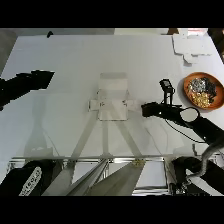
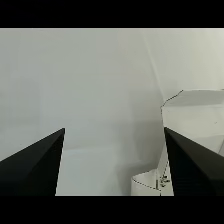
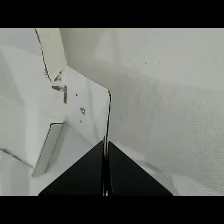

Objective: Fold the box and place the chain.

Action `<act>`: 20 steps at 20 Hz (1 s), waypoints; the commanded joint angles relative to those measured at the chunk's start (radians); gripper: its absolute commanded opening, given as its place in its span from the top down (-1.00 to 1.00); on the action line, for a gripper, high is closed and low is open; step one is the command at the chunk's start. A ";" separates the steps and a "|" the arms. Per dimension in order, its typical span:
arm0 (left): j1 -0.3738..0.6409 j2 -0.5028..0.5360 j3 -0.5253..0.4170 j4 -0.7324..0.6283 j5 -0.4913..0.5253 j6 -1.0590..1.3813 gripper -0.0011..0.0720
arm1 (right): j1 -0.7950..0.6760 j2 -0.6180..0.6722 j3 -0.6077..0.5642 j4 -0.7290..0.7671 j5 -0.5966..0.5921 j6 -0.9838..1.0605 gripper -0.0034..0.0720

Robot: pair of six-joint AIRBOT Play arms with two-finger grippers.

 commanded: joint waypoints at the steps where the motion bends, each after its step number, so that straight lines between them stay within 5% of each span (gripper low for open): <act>1: 0.001 0.000 0.000 0.000 0.000 0.000 -0.94 | 0.011 -0.022 -0.008 0.002 -0.031 0.001 0.89; 10: 0.001 0.000 0.000 -0.012 -0.021 -0.071 -0.94 | 0.011 -0.021 -0.007 0.002 -0.032 -0.003 0.89; 18: 0.000 -0.001 0.000 -0.011 -0.241 -0.135 -0.91 | 0.011 -0.021 -0.007 0.002 -0.032 -0.003 0.89; 19: 0.000 -0.001 0.000 -0.011 -0.270 -0.134 -0.65 | 0.011 -0.021 -0.007 0.002 -0.032 -0.003 0.89; 20: 0.000 -0.001 0.000 -0.011 -0.298 -0.126 0.00 | 0.011 -0.021 -0.007 0.002 -0.032 -0.003 0.89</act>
